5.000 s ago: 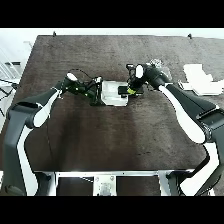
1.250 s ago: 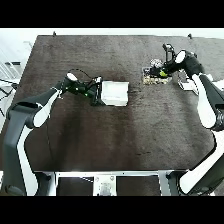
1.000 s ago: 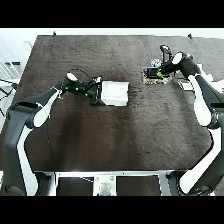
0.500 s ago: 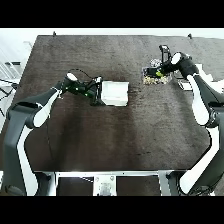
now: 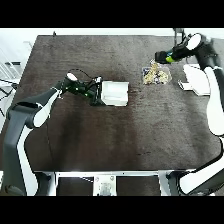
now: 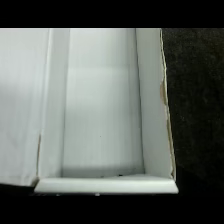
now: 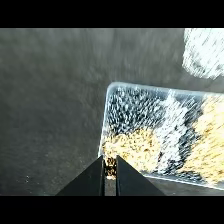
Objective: Fold the box and place the chain.
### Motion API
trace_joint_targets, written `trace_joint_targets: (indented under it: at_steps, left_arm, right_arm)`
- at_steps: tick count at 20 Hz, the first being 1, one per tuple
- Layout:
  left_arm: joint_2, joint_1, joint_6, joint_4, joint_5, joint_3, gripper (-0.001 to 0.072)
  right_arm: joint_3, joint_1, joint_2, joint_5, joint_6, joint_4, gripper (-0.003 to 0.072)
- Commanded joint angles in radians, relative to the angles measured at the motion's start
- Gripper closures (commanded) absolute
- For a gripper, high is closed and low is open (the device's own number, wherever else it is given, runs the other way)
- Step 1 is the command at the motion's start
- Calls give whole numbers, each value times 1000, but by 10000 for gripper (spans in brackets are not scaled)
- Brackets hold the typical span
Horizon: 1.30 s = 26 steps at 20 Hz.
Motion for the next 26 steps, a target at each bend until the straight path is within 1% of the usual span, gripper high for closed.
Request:
trace_joint_targets:
  at_steps: [1,5,10,12,14,15,21,26]
  left_arm:
    - [1,0,0,0,0,0,252]
    - [1,0,0,0,0,0,252]
    - [1,0,0,0,0,0,252]
    - [1,0,0,0,0,0,252]
    - [1,0,0,0,0,0,252]
    - [1,0,0,0,0,0,253]
    - [1,0,0,0,0,0,252]
    - [1,0,0,0,0,0,252]
  right_arm:
    - [1,0,92,9,-27,-2,667]
    - [0,0,146,12,-46,-1,667]
    - [-1,-4,147,60,-74,-7,667]
    - [0,1,153,113,-82,17,669]
    - [0,12,171,217,-110,27,667]
    - [0,15,181,241,-122,30,667]
    - [0,19,241,241,-130,30,668]
    - [0,20,331,229,-132,49,667]
